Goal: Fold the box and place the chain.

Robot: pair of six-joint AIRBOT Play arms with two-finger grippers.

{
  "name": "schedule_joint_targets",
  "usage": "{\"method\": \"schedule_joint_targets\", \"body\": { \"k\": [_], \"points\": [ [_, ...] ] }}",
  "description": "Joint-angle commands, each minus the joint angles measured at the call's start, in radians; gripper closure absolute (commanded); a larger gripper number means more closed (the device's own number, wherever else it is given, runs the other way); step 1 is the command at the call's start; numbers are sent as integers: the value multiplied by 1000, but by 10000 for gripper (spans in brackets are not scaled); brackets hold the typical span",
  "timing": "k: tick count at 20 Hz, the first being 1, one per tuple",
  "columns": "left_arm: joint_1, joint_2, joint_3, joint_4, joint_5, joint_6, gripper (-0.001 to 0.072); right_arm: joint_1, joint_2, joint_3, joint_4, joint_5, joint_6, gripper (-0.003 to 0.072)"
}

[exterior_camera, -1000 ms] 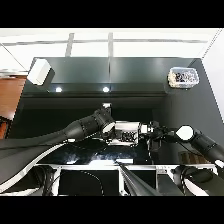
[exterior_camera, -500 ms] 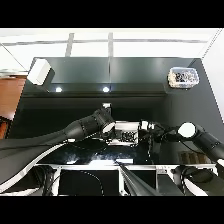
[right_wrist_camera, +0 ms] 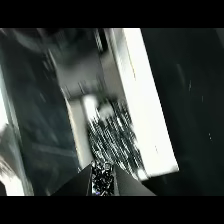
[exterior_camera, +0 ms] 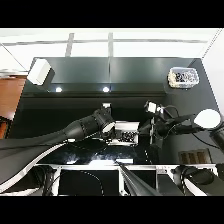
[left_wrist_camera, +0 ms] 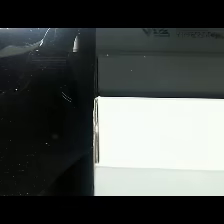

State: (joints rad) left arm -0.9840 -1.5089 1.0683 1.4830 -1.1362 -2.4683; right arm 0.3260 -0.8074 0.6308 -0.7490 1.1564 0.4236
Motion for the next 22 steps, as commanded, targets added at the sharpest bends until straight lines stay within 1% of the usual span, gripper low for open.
{"method": "schedule_joint_targets", "body": {
  "k": [1, 2, 3, 4, 6, 8, 9, 10, 12, 14, 16, 17, 22],
  "points": [
    [1, 0, 0, 0, 2, 0, 676, 1, 7, 35, 109, 18, 37, 631],
    [1, 0, 0, 0, 2, 0, 676, 1, 7, 29, 108, -6, 54, 518],
    [1, 0, 0, 0, 2, 0, 676, 1, 7, 24, 94, -38, 77, 275],
    [1, 0, 0, 0, 2, 0, 676, -1, 7, 24, 57, -59, 93, 126],
    [1, 0, 0, 0, 2, 0, 677, -41, 7, 24, -66, -56, 119, 128],
    [1, 0, 0, 0, 2, 0, 676, -108, 7, 17, -188, -7, 126, 128],
    [1, 0, 0, 1, 3, 0, 676, -138, 7, -5, -221, -7, 126, 128],
    [1, 0, 0, 1, 3, 0, 676, -154, 7, -46, -209, -40, 120, 127],
    [1, 0, 0, 1, 2, 0, 676, -138, 7, -143, -123, -154, 69, 125],
    [1, 0, 0, 1, 2, 0, 676, -83, 7, -235, -69, -255, -86, 127],
    [1, 0, 0, 1, 3, 0, 676, -21, 7, -295, -68, -331, -215, 128],
    [1, 0, 0, 1, 3, 0, 676, 3, 7, -312, -67, -351, -251, 128],
    [1, 0, 0, 1, 3, 0, 676, 61, 6, -326, -56, -391, -254, 129]
  ]
}}
